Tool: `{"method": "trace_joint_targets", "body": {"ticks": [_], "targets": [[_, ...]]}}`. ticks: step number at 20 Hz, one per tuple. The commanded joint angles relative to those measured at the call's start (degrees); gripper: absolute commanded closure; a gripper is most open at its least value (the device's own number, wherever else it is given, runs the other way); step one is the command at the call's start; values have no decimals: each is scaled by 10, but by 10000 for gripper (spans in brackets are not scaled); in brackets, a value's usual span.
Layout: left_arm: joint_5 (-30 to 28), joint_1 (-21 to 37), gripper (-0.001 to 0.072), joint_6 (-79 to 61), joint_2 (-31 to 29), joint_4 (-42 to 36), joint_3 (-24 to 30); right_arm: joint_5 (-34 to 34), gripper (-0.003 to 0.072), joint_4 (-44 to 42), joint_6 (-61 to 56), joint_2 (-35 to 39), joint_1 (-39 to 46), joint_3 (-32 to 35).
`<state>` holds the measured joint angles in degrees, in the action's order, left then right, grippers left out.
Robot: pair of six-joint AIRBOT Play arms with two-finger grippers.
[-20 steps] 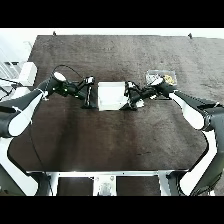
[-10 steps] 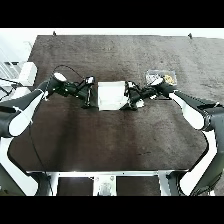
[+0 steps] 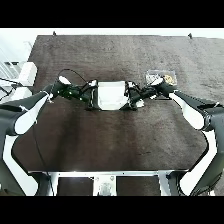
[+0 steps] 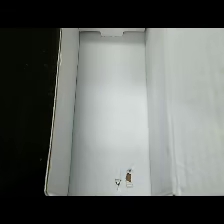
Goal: Fold the box and place the chain.
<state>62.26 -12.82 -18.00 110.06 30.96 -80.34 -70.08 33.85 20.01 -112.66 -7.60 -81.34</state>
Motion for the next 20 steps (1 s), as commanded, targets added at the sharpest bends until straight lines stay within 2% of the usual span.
{"method": "trace_joint_targets", "body": {"ticks": [1, 9, 20], "targets": [[-5, 0, -11, -16, 9, -23, 0, 0, 172, 0, 0, 0, -1, 0], [-15, 17, -4, -42, 9, -42, 0, 0, 172, 0, 0, 0, -1, 0], [11, 17, -4, -95, 19, -73, -7, -1, 172, 0, 0, 0, -1, 0]]}}
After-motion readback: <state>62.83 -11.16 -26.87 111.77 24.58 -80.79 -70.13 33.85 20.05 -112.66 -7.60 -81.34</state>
